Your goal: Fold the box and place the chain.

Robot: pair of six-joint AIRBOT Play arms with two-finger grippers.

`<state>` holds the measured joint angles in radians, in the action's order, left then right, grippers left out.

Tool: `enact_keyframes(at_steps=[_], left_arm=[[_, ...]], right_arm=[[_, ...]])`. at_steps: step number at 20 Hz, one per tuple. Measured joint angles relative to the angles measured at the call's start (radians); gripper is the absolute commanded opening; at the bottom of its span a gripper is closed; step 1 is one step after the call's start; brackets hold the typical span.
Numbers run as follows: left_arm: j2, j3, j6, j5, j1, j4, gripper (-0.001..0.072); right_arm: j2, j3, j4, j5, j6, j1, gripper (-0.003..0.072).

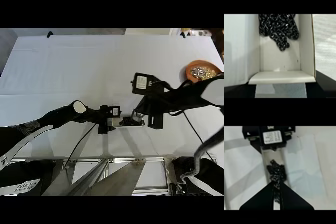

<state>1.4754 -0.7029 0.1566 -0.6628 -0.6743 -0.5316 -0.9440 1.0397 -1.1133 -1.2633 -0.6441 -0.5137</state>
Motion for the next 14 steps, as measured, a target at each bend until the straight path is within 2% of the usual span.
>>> enact_keyframes(at_steps=[6,8,12,13,14], left_arm=[[0.0,0.0,0.0,0.0,0.0,0.0,0.0013],[0.0,0.0,0.0,0.0,0.0,0.0,0.0013],[0.0,0.0,0.0,0.0,0.0,0.0,0.0013],[0.0,0.0,0.0,0.0,0.0,0.0,0.0013],[0.0,0.0,0.0,0.0,0.0,0.0,0.0013]], right_arm=[[-0.174,-0.002,-0.012,0.005,-0.074,-0.041,0.0022],[-0.219,-0.014,-0.018,0.009,-0.091,-0.045,0.0067],[-0.281,-0.043,-0.024,0.035,-0.11,-0.047,0.0069],[-0.29,-0.047,-0.024,0.039,-0.112,-0.047,0.0101],[-0.295,-0.049,-0.024,0.043,-0.116,-0.047,0.0222]])
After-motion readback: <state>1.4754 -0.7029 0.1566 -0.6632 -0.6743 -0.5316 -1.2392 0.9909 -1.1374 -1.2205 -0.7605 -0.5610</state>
